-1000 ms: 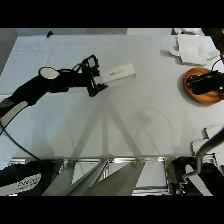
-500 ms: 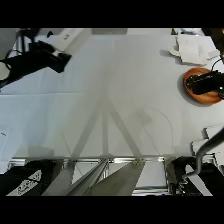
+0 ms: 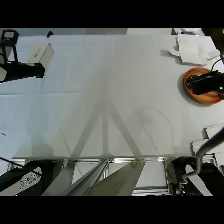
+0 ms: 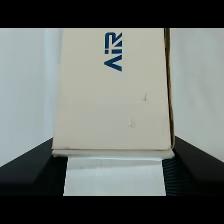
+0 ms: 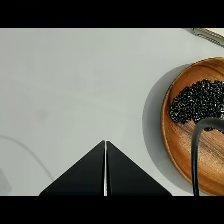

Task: Fold the box and place the chain.

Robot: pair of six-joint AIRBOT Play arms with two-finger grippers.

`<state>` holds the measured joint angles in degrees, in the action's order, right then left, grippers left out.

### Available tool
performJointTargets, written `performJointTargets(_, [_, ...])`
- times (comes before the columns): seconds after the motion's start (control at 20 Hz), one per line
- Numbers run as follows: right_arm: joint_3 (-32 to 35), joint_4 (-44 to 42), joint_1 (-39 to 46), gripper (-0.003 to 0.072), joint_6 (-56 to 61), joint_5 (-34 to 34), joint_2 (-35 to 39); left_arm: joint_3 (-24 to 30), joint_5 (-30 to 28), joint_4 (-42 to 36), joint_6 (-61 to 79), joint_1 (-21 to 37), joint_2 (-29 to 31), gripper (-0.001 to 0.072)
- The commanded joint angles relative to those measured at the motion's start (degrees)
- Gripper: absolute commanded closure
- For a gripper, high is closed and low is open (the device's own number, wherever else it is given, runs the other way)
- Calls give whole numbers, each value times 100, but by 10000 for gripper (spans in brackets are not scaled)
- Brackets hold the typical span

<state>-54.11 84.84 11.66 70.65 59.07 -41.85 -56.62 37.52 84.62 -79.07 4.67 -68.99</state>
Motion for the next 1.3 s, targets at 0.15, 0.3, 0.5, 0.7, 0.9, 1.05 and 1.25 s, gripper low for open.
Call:
performJointTargets(0.15, [-7,-2,2,673,0,0,4,-2,-404,245,-367,37,-1270,684])
performJointTargets(0.3, [-7,-2,2,673,0,0,4,-2,-734,245,-361,35,-1589,684])
performJointTargets(0.5, [-7,-2,2,673,0,0,4,-2,-809,422,-323,42,-1864,659])
performJointTargets(0.7, [-7,-2,2,673,0,0,4,-2,-839,623,-323,42,-2024,291])
performJointTargets(0.9, [-7,-2,2,673,0,0,7,-4,-673,890,-321,42,-1759,117])
performJointTargets(1.05, [-7,-2,2,673,0,0,7,-4,-450,887,-321,28,-1325,-3])
performJointTargets(1.25, [-7,-2,2,673,0,0,7,-4,-15,861,-326,20,-566,3])
